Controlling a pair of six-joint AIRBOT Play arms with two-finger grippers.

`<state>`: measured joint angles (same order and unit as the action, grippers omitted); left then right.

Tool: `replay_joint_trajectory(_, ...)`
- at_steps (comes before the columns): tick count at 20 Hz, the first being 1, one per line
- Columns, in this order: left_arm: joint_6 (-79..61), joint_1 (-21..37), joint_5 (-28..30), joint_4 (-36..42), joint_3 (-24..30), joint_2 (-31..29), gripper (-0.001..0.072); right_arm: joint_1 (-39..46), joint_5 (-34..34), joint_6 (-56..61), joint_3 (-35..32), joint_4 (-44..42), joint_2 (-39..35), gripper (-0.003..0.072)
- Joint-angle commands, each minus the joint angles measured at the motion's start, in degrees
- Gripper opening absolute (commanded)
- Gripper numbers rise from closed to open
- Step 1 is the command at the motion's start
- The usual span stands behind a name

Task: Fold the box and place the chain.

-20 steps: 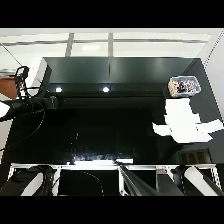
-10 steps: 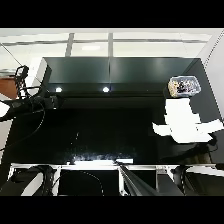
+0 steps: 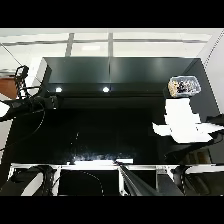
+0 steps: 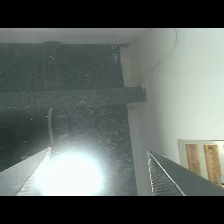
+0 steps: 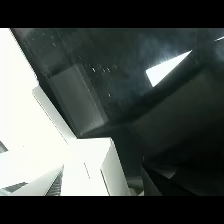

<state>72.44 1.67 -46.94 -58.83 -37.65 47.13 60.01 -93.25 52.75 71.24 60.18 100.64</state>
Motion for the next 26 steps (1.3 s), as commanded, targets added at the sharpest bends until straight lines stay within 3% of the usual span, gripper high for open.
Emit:
replay_joint_trajectory(1,0.0,0.0,0.0,0.0,0.0,0.0,0.0702,-0.8,0.3,-0.6,1.4,0.9,0.6,0.0531)
replay_joint_trajectory(3,0.0,0.0,0.0,0.0,0.0,0.0,0.0702,-0.8,-0.7,-1.2,1.4,0.9,0.6,0.0265)
replay_joint_trajectory(5,0.0,0.0,0.0,0.0,0.0,0.0,0.0702,-0.8,-3.8,-1.6,1.3,0.1,0.6,0.0187)
replay_joint_trajectory(7,0.0,0.0,0.0,0.0,0.0,0.0,0.0702,-0.8,-4.5,-1.6,1.3,-0.2,0.6,0.0184)
replay_joint_trajectory(8,0.0,0.0,0.0,0.0,0.0,0.0,0.0702,-0.8,-5.1,-1.7,1.1,-0.5,0.6,0.0068)
replay_joint_trajectory(9,0.0,0.0,0.0,0.0,0.0,0.0,0.0702,-0.8,-5.6,-2.1,1.0,-0.5,0.6,0.0037)
replay_joint_trajectory(15,0.0,0.0,0.4,-0.7,0.0,0.0,0.0703,-3.4,-4.7,-2.9,-3.3,-3.4,-0.3,0.0037)
replay_joint_trajectory(21,0.0,0.0,0.2,-0.5,0.0,0.0,0.0702,-16.1,-5.4,-2.9,-7.4,-9.8,-3.5,0.0037)
replay_joint_trajectory(26,0.0,0.0,0.2,-0.5,0.0,0.6,0.0702,-28.7,-5.0,-3.8,-11.9,-16.2,-12.6,0.0036)
